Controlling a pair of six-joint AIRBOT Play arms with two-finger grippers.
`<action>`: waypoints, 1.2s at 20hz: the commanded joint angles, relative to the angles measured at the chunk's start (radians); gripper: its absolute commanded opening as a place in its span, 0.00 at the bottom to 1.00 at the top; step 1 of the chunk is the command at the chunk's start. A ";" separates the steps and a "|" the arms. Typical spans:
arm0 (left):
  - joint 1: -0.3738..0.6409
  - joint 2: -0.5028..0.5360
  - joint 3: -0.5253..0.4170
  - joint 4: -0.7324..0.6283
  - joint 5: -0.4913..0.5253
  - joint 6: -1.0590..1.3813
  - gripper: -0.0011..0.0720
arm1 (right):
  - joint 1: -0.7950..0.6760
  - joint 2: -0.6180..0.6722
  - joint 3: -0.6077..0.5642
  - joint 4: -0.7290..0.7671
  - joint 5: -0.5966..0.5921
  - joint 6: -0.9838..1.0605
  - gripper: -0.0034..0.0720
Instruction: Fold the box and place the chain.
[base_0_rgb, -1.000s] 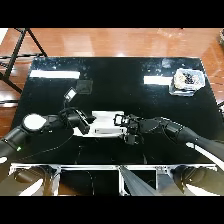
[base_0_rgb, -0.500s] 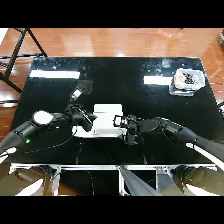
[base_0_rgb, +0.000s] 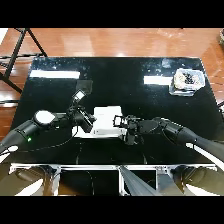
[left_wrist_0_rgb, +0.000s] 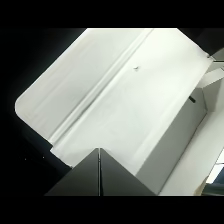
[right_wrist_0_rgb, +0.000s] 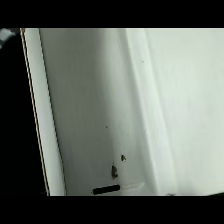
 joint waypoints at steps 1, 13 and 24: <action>0.001 0.047 0.053 0.139 -0.097 -0.001 0.04 | 0.001 -0.001 0.000 0.000 0.003 0.001 0.36; 0.116 0.265 0.048 0.467 -0.582 -0.003 0.90 | 0.001 -0.001 0.000 0.000 0.003 0.002 0.36; -0.028 0.260 -0.076 0.520 -0.206 -0.051 0.91 | 0.001 -0.001 0.000 0.000 0.004 0.002 0.36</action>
